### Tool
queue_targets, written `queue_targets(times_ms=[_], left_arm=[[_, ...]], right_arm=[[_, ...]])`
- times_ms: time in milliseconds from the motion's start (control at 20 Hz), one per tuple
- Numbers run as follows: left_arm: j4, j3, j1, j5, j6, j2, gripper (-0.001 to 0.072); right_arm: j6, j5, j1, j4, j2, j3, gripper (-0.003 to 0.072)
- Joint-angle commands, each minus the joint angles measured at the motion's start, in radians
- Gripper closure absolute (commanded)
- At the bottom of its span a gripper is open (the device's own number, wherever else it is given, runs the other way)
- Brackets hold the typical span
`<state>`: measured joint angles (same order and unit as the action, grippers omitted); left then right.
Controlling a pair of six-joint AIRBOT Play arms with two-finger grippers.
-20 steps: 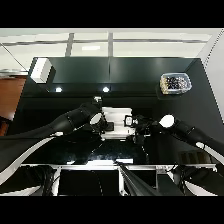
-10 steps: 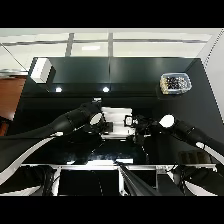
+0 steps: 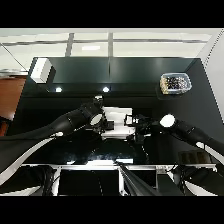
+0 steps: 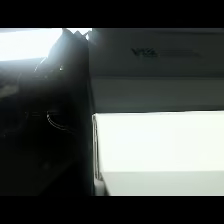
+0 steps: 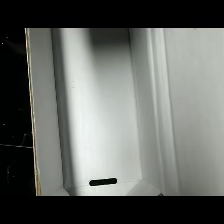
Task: Fold the box and place the chain.
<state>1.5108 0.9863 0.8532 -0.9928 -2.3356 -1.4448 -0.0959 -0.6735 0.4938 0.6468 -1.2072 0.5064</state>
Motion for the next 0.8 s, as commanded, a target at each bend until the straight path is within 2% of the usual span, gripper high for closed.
queue_targets(times_ms=[0, 50, 100, 250, 400, 500, 650, 750], left_arm=[[-0.005, 0.001, 0.002, 0.015, 0.010, 0.000, 0.0679], [-0.004, 0.001, 0.000, 0.013, 0.016, 0.000, 0.0679], [-0.004, 0.001, -0.002, 0.013, 0.026, 0.002, 0.0679], [0.009, 0.001, -0.015, -0.003, 0.029, 0.031, 0.0680], [0.044, -0.002, -0.045, -0.085, 0.063, 0.043, 0.0679], [0.049, -0.013, -0.050, -0.098, 0.073, 0.043, 0.0679], [0.040, -0.049, -0.048, -0.068, 0.054, 0.043, 0.0678], [0.040, -0.063, -0.048, -0.053, 0.054, 0.043, 0.0678]], right_arm=[[-0.001, -0.003, 0.000, 0.000, 0.000, 0.000, 0.0159], [-0.001, -0.002, 0.000, 0.000, 0.001, 0.000, -0.0013], [0.010, -0.001, 0.000, 0.000, 0.003, 0.002, -0.0025], [0.040, -0.057, -0.002, 0.048, 0.064, 0.016, -0.0025], [0.105, -0.093, -0.003, 0.219, 0.143, 0.028, -0.0024], [0.145, -0.104, -0.002, 0.293, 0.154, 0.028, -0.0023], [0.145, -0.106, 0.001, 0.269, 0.153, 0.027, -0.0023], [0.143, -0.080, 0.001, 0.182, 0.144, 0.027, -0.0024]])
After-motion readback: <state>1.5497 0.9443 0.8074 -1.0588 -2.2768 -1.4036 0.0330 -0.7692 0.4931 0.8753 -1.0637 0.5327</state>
